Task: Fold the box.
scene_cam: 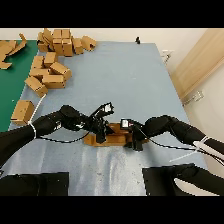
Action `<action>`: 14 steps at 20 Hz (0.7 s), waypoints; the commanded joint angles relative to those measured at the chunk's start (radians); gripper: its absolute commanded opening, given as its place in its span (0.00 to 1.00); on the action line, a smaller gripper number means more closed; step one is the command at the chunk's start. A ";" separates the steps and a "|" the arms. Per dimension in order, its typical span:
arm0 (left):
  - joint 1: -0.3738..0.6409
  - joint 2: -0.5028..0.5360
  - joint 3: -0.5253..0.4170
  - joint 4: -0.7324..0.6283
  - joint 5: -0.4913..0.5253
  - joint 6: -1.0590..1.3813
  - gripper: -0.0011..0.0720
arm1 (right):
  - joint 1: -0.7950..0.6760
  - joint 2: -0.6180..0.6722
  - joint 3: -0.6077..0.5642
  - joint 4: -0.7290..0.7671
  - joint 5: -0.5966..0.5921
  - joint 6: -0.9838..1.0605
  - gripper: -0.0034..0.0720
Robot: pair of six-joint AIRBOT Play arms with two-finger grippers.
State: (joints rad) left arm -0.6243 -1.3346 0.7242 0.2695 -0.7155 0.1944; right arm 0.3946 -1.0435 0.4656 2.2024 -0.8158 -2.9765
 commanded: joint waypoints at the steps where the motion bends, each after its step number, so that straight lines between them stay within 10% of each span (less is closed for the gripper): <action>1: 0.001 0.001 0.001 0.000 0.000 0.000 0.03 | 0.000 -0.010 0.001 -0.003 0.004 -0.002 0.79; 14: 0.001 0.001 0.001 0.000 0.000 0.000 0.03 | 0.000 -0.010 0.001 -0.012 0.007 -0.002 0.70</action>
State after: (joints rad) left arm -0.6243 -1.3346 0.7242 0.2695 -0.7155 0.1944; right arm 0.3946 -1.0527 0.4664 2.1941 -0.8089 -2.9780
